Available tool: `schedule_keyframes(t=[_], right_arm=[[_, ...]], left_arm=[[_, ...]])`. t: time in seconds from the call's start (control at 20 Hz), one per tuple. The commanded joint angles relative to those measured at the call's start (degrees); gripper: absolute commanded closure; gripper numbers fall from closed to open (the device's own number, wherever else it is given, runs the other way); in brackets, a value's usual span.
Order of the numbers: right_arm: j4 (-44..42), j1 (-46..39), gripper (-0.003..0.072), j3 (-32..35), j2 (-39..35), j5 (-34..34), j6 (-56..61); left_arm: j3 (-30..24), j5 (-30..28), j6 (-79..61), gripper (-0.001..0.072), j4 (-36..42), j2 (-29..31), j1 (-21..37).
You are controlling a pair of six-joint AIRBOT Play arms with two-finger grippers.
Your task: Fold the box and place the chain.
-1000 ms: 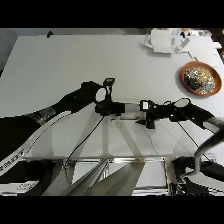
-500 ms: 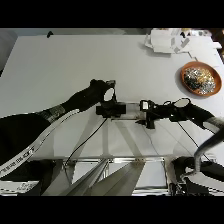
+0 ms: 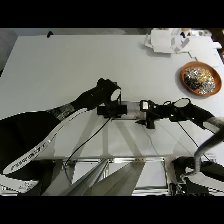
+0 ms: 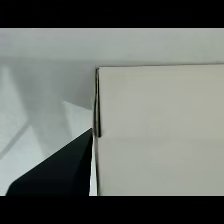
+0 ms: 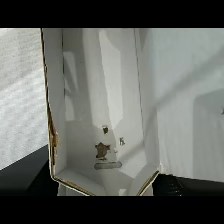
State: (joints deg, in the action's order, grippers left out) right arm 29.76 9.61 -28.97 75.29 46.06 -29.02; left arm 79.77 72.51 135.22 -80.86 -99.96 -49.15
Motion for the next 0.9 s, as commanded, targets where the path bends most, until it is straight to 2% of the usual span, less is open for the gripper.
schedule_keyframes(t=[0.0,0.05,0.15,0.25,0.3,0.35,0.4,0.55,0.65,0.75,0.8,0.85], right_arm=[[0.0,0.0,0.0392,0.0,0.0,0.0,0.0],[0.0,0.0,0.0392,0.0,0.0,0.0,0.0],[0.0,0.0,0.0392,0.0,0.0,0.0,0.0],[0.0,0.0,0.0392,0.0,0.0,0.0,0.0],[0.0,0.0,0.0392,0.0,0.0,0.0,0.0],[0.0,0.0,0.0392,0.0,0.0,0.0,0.0],[0.0,0.0,0.0392,0.0,0.0,0.0,0.0],[0.0,0.0,0.0392,0.0,0.0,0.0,0.0],[0.0,0.0,0.0392,0.0,0.0,0.0,0.0],[0.0,0.0,0.0392,0.0,0.0,0.0,0.0],[0.0,0.0,0.0392,0.0,0.0,0.0,0.0],[0.0,0.0,0.0392,0.0,0.0,0.0,0.0]], left_arm=[[0.2,0.2,4.4,0.0466,-2.6,-0.3,-0.4],[0.2,0.1,5.0,0.0520,-3.6,-0.3,-0.5],[0.2,0.2,5.4,0.0523,-4.3,-0.7,-0.6],[0.2,0.2,5.4,0.0586,-4.0,-1.5,-1.0],[0.2,0.2,5.4,0.0588,-3.9,-1.9,-1.3],[0.2,0.3,5.4,0.0665,-3.7,-2.4,-1.7],[0.2,0.4,5.4,0.0705,-3.6,-2.6,-1.8],[0.2,0.7,5.2,0.0705,-3.7,-2.8,-2.1],[0.2,1.1,5.0,0.0668,-3.7,-2.8,-2.0],[0.2,1.4,3.4,0.0482,-3.6,-2.5,-1.9],[0.2,1.7,2.5,0.0433,-3.7,-2.1,-1.6],[0.2,1.7,1.6,0.0437,-3.7,-1.6,-1.3]])
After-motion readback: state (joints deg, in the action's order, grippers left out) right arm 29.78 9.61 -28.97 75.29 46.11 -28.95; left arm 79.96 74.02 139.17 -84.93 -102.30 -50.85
